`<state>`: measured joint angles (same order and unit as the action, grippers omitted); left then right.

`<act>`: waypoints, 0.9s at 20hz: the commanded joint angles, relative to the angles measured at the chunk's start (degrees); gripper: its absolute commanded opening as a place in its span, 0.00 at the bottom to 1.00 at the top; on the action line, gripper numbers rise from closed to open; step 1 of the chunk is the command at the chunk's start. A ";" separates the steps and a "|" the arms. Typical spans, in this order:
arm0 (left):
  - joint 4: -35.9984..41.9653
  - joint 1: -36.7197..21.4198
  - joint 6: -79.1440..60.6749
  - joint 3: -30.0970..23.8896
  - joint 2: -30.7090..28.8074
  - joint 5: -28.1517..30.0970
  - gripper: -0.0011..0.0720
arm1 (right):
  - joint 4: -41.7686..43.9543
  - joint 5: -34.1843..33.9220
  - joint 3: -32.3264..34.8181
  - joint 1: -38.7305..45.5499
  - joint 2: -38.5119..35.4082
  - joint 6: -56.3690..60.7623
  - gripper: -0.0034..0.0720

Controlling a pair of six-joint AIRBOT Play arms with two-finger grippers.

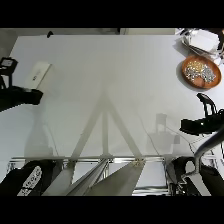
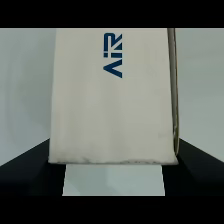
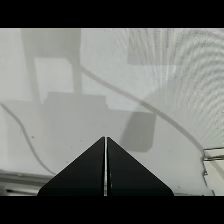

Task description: Fold the box and place the chain.

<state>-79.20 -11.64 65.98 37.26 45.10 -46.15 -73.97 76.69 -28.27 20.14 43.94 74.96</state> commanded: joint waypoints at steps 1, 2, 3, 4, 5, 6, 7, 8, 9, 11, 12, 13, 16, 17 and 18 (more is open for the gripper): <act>-3.80 -8.50 3.74 -0.11 0.61 -2.80 0.02 | 0.68 -0.50 0.02 0.04 -0.02 0.00 0.06; -3.91 -8.92 3.67 -0.35 1.01 -2.78 0.02 | 0.63 -0.48 0.02 0.04 -0.02 0.00 0.06; -4.46 -8.98 3.50 -0.72 1.40 -2.95 0.02 | 0.63 -0.48 0.02 0.04 -0.02 0.00 0.06; -5.03 -8.98 3.50 -1.22 1.81 -3.15 0.02 | 0.63 -0.48 0.02 0.04 -0.02 0.00 0.06; -5.53 -8.98 3.50 -1.88 2.21 -3.19 0.02 | 0.63 -0.46 0.02 0.04 -0.02 0.00 0.06; -5.75 -9.03 3.50 -2.84 2.56 -3.08 0.02 | 0.63 -0.44 0.02 0.04 -0.02 0.00 0.06; -5.75 -9.01 3.50 -3.80 3.06 -2.99 0.02 | 0.63 -0.44 0.02 0.04 -0.02 0.00 0.06; -5.75 -9.01 3.52 -4.55 3.58 -3.02 0.02 | 0.66 -0.44 0.02 0.04 -0.02 0.00 0.06; -5.73 -9.01 3.52 -4.90 4.22 -3.28 0.02 | 0.66 -0.44 0.02 0.04 -0.02 0.00 0.06; -5.75 -9.01 3.52 -4.94 5.49 -3.65 0.02 | 0.66 -0.44 0.02 0.04 -0.02 0.00 0.06; -5.73 -9.01 3.52 -4.94 5.86 -3.74 0.06 | 0.66 -0.44 0.02 0.04 -0.02 0.00 0.06; -5.73 -8.94 3.48 -4.94 6.10 -3.87 0.23 | 0.66 -0.44 0.02 0.04 -0.02 0.00 0.06; -5.77 -8.94 3.48 -4.94 6.14 -4.35 0.77 | 0.66 -0.44 0.02 0.04 -0.02 0.00 0.06; -5.77 -8.94 3.48 -4.94 6.14 -4.90 0.77 | 0.66 -0.44 0.02 0.04 -0.02 0.00 0.06; -5.77 -8.94 3.48 -4.94 6.14 -5.27 0.78 | 0.66 -0.44 0.02 0.04 -0.02 0.00 0.06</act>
<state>-84.88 -20.51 69.47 32.38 51.00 -50.22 -73.34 76.20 -28.27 20.14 43.94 74.94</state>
